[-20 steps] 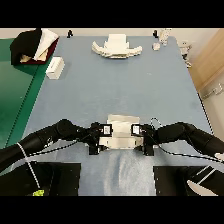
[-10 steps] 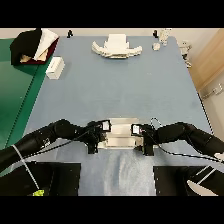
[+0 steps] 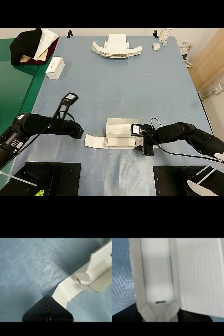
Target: Fold the box.
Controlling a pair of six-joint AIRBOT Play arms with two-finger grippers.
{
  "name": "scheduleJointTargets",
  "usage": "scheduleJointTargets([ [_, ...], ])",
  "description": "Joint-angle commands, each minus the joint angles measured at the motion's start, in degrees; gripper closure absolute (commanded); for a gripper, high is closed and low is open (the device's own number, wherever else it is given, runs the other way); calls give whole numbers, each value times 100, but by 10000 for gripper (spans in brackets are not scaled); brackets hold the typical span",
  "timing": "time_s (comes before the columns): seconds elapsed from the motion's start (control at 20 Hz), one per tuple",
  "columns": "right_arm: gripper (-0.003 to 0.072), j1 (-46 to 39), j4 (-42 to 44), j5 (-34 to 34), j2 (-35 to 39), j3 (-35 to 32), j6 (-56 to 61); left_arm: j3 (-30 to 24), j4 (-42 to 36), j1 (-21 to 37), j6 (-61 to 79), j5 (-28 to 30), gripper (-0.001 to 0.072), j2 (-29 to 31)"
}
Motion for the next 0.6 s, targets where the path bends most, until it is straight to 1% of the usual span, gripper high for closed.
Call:
scheduleJointTargets([
  [0.0, 165, 4, 0, -2, 0, 4, 0, -96, 214, 914, -1375, -894, 696, 4],
  [0.1, 165, 4, 0, -2, 0, 4, 0, -358, -203, 1064, -1322, -848, 696, -205],
  [0.15, 165, 4, 0, -2, 0, 4, 0, -542, -577, 1040, -1211, -717, 696, -345],
  [0.25, 165, 4, 0, -2, 0, 4, 0, -870, -1311, 870, -992, -214, 697, -603],
  [0.4, 165, 4, 0, -2, 0, 4, 0, -999, -2090, 367, -758, 382, 698, -953],
  [0.55, 165, 4, 0, -2, 0, 4, 0, -997, -2393, -367, -734, 984, 697, -1257],
])
